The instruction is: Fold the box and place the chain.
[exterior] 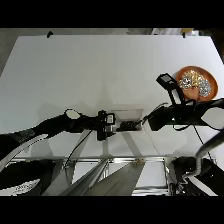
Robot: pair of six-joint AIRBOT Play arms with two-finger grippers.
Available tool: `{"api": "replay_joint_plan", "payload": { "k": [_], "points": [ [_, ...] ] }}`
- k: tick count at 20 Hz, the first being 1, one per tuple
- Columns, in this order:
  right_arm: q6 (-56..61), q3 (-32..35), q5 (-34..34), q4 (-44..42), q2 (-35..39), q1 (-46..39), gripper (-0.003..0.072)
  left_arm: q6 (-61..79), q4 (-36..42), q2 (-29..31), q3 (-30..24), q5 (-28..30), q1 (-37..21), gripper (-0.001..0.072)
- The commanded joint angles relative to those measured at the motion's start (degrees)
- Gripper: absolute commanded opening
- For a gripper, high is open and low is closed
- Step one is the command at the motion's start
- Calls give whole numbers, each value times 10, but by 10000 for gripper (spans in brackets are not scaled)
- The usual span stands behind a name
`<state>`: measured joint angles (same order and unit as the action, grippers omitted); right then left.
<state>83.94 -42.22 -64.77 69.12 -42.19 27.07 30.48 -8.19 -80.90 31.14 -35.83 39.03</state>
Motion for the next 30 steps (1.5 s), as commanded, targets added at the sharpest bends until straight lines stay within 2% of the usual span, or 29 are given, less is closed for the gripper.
{"api": "replay_joint_plan", "payload": {
  "k": [1,10,18,19,20,21,25,27,30],
  "points": [
    [-5,0,28,-52,9,46,22,0,0,0,0,0,0,170],
    [-24,0,105,-100,1,65,22,0,0,0,0,0,0,170],
    [-40,0,113,-98,-85,65,27,0,0,0,0,0,0,170],
    [-56,0,114,-99,-89,65,88,0,0,0,0,0,0,170],
    [-74,-3,113,-99,-91,59,181,0,0,0,0,0,0,170],
    [-80,-14,101,-100,-91,47,209,0,0,0,0,0,0,170],
    [-95,-108,43,-96,-91,-67,182,0,0,0,0,0,0,170],
    [-107,-122,47,-82,-92,-136,23,0,0,0,0,0,0,170],
    [-97,-118,30,25,-121,-188,22,0,0,0,0,0,0,170]
  ]
}}
